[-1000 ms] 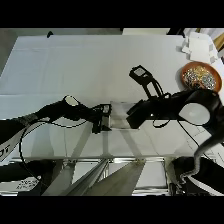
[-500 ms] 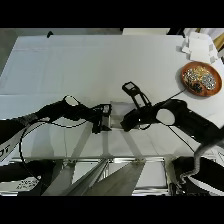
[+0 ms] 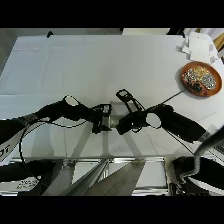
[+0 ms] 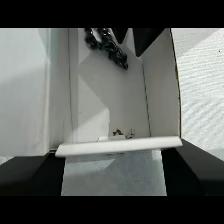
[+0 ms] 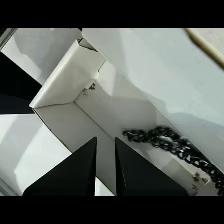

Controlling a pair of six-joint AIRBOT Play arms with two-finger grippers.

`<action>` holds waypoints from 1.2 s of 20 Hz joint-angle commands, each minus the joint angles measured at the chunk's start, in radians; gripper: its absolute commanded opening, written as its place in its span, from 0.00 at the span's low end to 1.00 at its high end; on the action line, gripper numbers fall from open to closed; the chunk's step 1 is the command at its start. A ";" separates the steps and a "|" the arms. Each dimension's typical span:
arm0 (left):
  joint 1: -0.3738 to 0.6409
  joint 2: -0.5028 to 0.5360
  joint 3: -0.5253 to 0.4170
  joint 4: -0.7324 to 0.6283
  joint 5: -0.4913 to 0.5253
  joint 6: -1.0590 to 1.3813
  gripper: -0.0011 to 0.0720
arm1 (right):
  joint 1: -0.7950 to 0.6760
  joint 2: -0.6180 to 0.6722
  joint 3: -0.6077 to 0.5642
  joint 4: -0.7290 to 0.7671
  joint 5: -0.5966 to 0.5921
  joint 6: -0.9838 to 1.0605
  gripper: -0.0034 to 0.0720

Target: Fold the box and place the chain.

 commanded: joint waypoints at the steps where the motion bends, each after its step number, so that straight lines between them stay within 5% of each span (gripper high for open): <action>1: 0.001 0.000 0.000 0.000 0.000 0.000 0.58 | -0.011 0.051 0.002 0.003 0.000 -0.001 0.23; 7: 0.001 0.000 0.000 0.000 0.000 0.000 0.58 | -0.215 0.389 0.003 -0.104 0.306 -0.049 0.23; 10: 0.001 0.000 0.000 0.000 0.000 0.000 0.58 | -0.356 0.460 -0.002 -0.201 0.378 -0.072 0.23; 13: 0.001 0.000 0.000 0.000 0.000 0.000 0.58 | -0.439 0.407 -0.062 -0.219 0.278 -0.091 0.39; 20: 0.001 0.000 0.000 0.000 0.000 0.000 0.58 | -0.393 0.058 -0.095 -0.203 0.039 -0.196 0.39; 24: 0.001 0.000 0.000 0.000 0.000 0.000 0.58 | -0.367 -0.019 -0.095 -0.203 -0.026 -0.196 0.39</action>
